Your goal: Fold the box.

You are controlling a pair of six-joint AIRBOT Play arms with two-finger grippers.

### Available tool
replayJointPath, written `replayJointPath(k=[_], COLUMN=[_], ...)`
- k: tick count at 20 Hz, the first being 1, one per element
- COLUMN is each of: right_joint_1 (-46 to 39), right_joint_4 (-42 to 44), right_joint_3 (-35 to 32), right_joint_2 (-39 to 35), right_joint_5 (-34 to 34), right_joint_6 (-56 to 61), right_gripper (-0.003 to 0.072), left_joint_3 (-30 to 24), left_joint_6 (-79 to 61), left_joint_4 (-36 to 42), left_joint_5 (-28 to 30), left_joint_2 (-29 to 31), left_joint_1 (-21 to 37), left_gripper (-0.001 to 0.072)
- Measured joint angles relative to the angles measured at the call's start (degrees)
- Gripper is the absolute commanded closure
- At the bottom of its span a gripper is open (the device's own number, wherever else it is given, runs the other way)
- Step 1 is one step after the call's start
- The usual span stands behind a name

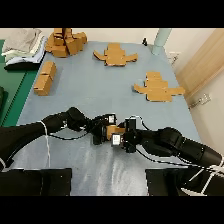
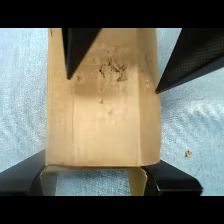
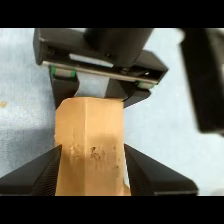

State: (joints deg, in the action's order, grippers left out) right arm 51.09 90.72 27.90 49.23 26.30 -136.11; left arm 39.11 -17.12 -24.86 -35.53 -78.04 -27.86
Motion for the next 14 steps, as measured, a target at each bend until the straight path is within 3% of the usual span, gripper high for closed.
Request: replayJointPath(k=[6,8,10,11,12,14], right_joint_1=[0.0,0.0,0.0,0.0,0.0,0.1], right_joint_4=[-0.7,-1.5,-1.8,-1.9,-2.1,-2.0], right_joint_3=[0.0,0.0,0.0,0.0,0.0,0.0], right_joint_2=[1.9,2.1,2.2,2.2,2.2,2.2], right_joint_5=[-1.7,-2.4,-2.8,-2.8,-2.9,-2.8], right_joint_6=[0.0,0.0,0.0,0.0,0.0,0.0], right_gripper=[0.0108,0.0241,0.0244,0.0289,0.0393,0.0414], left_joint_3=[0.0,0.0,0.0,0.0,0.0,0.0], left_joint_6=[0.0,0.0,0.1,0.1,0.1,0.1], left_joint_4=[0.0,0.0,0.0,0.0,0.0,0.1], left_joint_5=[0.0,0.0,0.1,0.1,0.1,0.3], left_joint_2=[0.0,0.0,0.0,0.0,0.0,0.0], left_joint_1=[0.0,0.0,0.0,0.0,0.0,0.0], left_gripper=[0.0183,0.0183,0.0183,0.0183,0.0182,0.0183])
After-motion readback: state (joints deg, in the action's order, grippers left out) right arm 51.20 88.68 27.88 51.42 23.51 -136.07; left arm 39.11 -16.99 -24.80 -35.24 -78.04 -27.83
